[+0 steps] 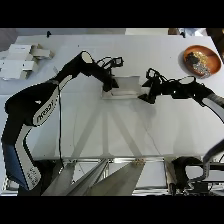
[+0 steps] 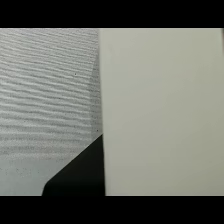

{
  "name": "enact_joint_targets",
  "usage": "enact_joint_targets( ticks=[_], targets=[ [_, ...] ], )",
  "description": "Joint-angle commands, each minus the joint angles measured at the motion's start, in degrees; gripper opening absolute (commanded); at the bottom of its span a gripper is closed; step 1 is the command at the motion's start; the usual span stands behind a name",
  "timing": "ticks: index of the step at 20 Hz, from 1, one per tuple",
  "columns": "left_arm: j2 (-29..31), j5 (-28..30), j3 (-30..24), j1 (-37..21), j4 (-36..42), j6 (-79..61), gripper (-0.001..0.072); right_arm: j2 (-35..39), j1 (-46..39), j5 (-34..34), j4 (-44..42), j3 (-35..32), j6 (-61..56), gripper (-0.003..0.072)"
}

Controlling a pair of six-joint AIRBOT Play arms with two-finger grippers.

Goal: Fold the box and place the chain.

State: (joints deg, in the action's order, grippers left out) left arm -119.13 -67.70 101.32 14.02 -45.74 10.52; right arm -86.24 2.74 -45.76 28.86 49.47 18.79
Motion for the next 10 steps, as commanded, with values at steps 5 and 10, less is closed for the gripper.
enact_joint_targets(
  ticks=[5,10],
  targets=[
    [0.0,0.0,0.0,0.0,0.0,0.0,0.0019,-0.2,-1.1,-1.4,-0.4,0.3,2.8,0.0704],
    [0.0,0.0,0.0,0.0,0.0,0.0,0.0019,-1.7,-2.1,-3.2,-0.4,3.5,3.1,0.0704]
  ],
)
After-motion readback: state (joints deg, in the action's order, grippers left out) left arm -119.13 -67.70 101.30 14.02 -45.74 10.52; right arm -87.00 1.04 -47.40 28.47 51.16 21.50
